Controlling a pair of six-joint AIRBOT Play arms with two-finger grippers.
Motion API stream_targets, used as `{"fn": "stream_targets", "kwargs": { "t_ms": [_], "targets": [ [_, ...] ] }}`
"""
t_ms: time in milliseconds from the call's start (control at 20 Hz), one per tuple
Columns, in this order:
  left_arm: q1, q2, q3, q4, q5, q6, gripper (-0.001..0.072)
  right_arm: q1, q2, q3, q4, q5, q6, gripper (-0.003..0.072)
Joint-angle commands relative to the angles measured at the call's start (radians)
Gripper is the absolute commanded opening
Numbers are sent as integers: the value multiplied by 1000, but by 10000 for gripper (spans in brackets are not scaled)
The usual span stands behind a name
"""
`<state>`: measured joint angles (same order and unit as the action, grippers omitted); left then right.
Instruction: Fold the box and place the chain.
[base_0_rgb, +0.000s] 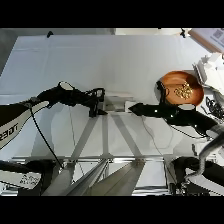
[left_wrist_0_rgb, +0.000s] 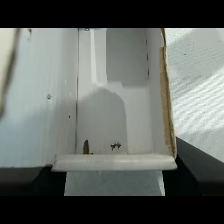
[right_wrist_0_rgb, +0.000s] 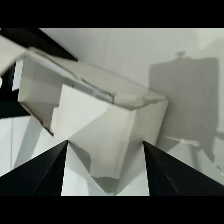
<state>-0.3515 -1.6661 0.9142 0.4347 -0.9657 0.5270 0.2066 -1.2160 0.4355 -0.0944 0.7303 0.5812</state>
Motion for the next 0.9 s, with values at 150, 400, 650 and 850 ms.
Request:
{"fn": "stream_targets", "kwargs": {
  "t_ms": [150,400,650,850],
  "targets": [
    [0,1,0,0,0,0,387,100,1,90,-251,-120,270,557],
    [1,1,0,0,0,0,387,159,1,95,-407,-212,454,557],
    [0,1,0,0,0,0,387,183,1,95,-432,-296,549,557],
    [0,1,0,0,0,0,387,188,1,109,-438,-299,549,556]
  ]
}}
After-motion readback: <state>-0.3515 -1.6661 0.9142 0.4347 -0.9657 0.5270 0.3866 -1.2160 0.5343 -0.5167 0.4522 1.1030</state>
